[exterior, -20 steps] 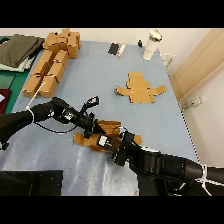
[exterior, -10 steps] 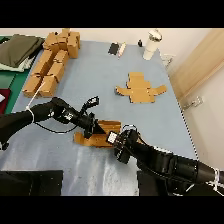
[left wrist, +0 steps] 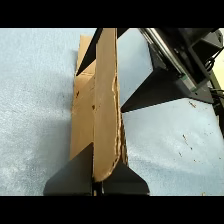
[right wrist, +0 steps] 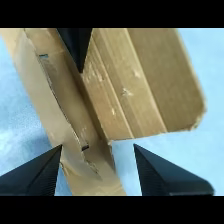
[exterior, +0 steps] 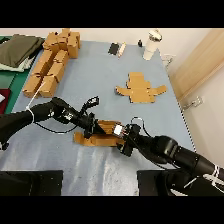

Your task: Fold the box.

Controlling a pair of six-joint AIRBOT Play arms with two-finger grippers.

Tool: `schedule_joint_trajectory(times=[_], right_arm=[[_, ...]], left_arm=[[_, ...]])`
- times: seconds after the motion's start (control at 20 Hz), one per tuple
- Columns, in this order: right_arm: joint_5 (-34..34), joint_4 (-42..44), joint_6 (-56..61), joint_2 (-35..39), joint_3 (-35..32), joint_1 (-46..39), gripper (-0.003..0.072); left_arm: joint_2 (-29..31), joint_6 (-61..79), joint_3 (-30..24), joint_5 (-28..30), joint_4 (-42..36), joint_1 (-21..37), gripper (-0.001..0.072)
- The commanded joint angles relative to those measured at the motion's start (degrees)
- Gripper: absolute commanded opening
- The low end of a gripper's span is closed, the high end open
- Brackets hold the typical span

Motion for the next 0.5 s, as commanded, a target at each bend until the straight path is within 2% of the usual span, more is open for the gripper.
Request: schedule_joint_trajectory(times=[0.0,0.1,0.25,0.35,0.45], right_arm=[[-2.4,30.4,-36.0,-3.3,1.5,-10.1,0.0716],[-6.8,35.5,-44.1,-9.2,4.8,-12.8,0.0716],[-17.4,37.2,-48.1,-18.5,11.6,-14.8,0.0716],[-22.7,36.6,-48.2,-21.4,14.2,-16.3,0.0715],[-26.1,36.0,-48.1,-21.4,14.8,-17.7,0.0712]], left_arm=[[0.0,0.0,0.0,0.0,0.0,0.0,0.0012],[0.0,0.0,0.0,0.0,0.0,0.0,0.0012],[0.0,0.0,0.0,0.0,0.0,0.0,0.0012],[0.0,0.0,0.0,0.0,0.0,0.0,0.0012],[0.0,0.0,0.0,0.0,0.0,0.0,0.0012]])
